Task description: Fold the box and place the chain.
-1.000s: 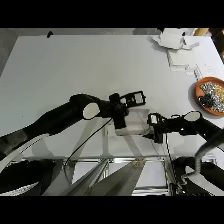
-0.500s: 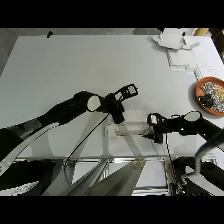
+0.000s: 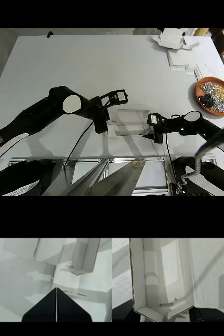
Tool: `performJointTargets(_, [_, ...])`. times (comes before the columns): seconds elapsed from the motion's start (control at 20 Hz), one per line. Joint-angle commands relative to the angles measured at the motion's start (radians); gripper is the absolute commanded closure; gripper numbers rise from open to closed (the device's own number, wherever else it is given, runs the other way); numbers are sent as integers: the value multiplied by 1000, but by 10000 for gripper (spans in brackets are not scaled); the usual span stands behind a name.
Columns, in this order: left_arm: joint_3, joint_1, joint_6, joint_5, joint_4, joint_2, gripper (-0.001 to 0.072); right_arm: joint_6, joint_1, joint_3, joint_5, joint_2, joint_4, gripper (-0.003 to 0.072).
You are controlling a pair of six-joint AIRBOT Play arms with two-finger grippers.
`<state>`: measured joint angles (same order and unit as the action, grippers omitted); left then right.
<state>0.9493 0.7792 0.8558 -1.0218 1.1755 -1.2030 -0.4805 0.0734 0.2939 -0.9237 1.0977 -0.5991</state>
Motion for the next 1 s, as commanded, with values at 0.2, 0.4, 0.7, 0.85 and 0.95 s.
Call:
performJointTargets(0.2, [-44,60,-73,147,-68,-78,703,0,0,0,0,0,0,177])
performJointTargets(0.4, [-58,46,-73,46,-47,-129,707,1,0,0,0,0,0,177])
performJointTargets(0.7, [-114,-15,-151,42,-50,-121,705,0,0,0,0,0,0,177])
performJointTargets(0.85, [-143,-13,-353,98,-100,-121,590,1,0,0,-1,0,0,177])
performJointTargets(0.95, [-150,-13,-431,155,-109,-121,421,0,0,0,0,0,0,176])
